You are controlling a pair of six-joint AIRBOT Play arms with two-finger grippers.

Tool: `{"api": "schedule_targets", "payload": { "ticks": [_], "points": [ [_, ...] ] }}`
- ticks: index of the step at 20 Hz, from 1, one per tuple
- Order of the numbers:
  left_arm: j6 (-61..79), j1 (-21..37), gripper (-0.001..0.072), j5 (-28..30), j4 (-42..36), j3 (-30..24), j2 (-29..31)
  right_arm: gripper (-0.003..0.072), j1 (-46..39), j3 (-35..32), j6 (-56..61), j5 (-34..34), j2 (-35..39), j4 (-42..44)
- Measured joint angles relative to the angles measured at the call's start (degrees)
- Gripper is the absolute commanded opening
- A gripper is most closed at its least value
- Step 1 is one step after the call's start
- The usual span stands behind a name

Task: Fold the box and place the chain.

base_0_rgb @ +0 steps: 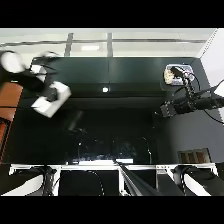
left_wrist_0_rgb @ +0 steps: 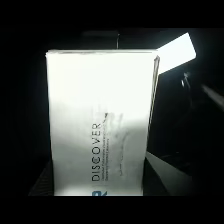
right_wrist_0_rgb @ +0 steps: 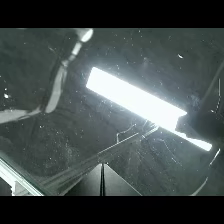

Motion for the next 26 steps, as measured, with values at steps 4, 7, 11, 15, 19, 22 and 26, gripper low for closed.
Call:
{"api": "schedule_targets", "payload": {
  "ticks": [4, 7, 11, 15, 19, 22, 26],
  "points": [
    [-2.8, 16.9, 0.0314, 2.5, -6.3, 0.3, -1.4, 0.0015, 0.0, 0.0, 0.1, -0.7, 0.0, 0.0],
    [0.3, 22.5, 0.0314, 3.7, -6.6, 0.5, -3.6, 0.0015, 0.0, 0.0, 0.5, -1.0, 0.0, 0.0],
    [3.1, 24.8, 0.0313, 8.1, -5.0, 0.5, -8.1, 0.0015, 0.0, 0.0, 1.6, -1.4, 0.0, 0.0],
    [5.4, 25.2, 0.0314, 14.0, -5.2, 1.6, -13.9, 0.0015, 0.0, 0.0, 3.1, -1.8, 0.0, 0.0],
    [6.0, 24.9, 0.072, 16.7, -5.9, 4.8, -19.6, 0.0015, 0.0, 0.0, 4.4, -3.2, 0.0, 0.0],
    [6.0, 23.5, 0.072, 17.6, -5.9, 10.2, -21.4, 0.0015, 0.0, 0.0, 4.6, -4.5, 0.0, 0.0],
    [2.6, 20.7, 0.0407, 15.9, -10.6, 22.9, -21.2, 0.0016, 0.8, 0.0, 4.8, -8.7, 0.0, 0.0]
  ]
}}
